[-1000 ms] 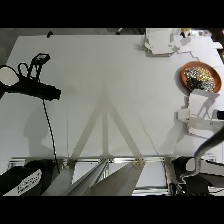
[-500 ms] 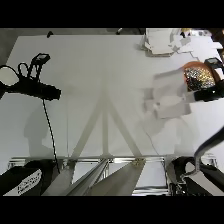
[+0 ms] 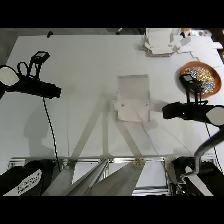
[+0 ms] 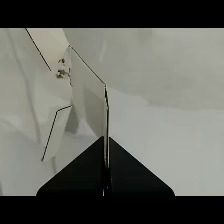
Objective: Fold the box and place the chain.
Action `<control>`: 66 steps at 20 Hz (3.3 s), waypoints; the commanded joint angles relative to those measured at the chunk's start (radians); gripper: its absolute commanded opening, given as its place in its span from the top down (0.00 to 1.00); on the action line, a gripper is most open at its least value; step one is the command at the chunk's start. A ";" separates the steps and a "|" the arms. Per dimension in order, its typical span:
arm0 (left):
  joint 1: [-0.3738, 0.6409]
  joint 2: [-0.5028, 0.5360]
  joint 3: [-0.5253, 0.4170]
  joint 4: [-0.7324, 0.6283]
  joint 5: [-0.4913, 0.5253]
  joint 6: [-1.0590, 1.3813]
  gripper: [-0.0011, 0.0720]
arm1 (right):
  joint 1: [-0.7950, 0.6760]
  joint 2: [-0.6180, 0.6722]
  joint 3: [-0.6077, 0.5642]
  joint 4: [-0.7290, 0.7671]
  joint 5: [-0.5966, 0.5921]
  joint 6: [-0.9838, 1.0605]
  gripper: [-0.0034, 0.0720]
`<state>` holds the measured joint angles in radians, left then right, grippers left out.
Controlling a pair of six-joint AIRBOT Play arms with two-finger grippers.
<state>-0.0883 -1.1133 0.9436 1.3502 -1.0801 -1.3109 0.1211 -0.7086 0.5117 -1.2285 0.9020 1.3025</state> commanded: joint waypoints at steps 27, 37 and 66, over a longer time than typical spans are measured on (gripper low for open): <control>-0.266 -0.523 0.000 -1.091 0.041 1.381 0.34 | 0.202 0.014 -0.053 0.063 -0.071 0.090 0.94; -0.266 -0.497 0.000 -1.042 0.039 1.498 0.98 | 0.202 0.014 -0.052 0.071 -0.032 0.089 0.85; -0.337 -0.506 0.004 -0.817 0.114 1.472 0.98 | 0.201 0.029 0.023 -0.029 -0.058 0.077 0.48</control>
<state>-0.4179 -1.6058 0.9470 0.5312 -0.9874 0.1543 0.3218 -0.6792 0.5339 -1.2572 0.8448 1.3792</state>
